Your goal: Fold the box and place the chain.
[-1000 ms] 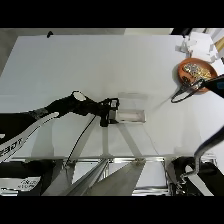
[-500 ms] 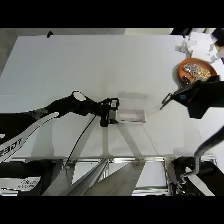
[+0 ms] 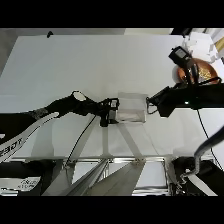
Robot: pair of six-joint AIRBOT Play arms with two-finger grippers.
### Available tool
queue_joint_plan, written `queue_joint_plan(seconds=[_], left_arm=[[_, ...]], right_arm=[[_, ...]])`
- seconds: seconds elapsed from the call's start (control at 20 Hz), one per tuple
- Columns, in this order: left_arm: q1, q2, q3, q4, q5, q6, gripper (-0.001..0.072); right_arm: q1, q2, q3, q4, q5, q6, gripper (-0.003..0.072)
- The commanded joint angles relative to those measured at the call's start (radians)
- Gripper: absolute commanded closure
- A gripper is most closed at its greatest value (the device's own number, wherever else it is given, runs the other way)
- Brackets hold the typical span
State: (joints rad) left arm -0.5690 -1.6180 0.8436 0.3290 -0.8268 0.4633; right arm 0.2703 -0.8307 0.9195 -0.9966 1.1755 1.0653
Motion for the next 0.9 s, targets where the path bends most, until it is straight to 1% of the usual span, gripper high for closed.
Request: queue_joint_plan(seconds=[0.0, 0.3, 0.45, 0.55, 0.65, 0.75, 0.85], left_arm=[[0.000, 0.000, 0.000, 0.000, 0.000, 0.000, 0.0638], [0.000, 0.000, 0.000, 0.000, 0.000, 0.000, 0.0638], [0.000, 0.000, 0.000, 0.000, 0.000, 0.000, 0.0638], [0.000, 0.000, 0.000, 0.000, 0.000, 0.000, 0.0638], [0.000, 0.000, 0.000, 0.000, 0.000, 0.000, 0.0638], [0.000, 0.000, 0.000, 0.000, 0.000, 0.000, 0.0638], [0.000, 0.000, 0.000, 0.000, 0.000, 0.000, 0.0638]], right_arm=[[0.005, -0.093, -0.055, 0.089, -0.066, -0.050, 0.0666], [0.005, -0.262, -0.080, 0.200, -0.094, -0.127, 0.0665], [0.044, -0.317, -0.080, 0.204, -0.101, -0.132, 0.0665], [0.100, -0.353, -0.080, 0.171, -0.138, -0.131, 0.0664], [0.148, -0.386, -0.080, 0.109, -0.190, -0.082, 0.0664], [0.177, -0.404, -0.080, 0.051, -0.229, -0.019, 0.0664], [0.190, -0.420, -0.080, 0.033, -0.248, 0.005, 0.0664]])
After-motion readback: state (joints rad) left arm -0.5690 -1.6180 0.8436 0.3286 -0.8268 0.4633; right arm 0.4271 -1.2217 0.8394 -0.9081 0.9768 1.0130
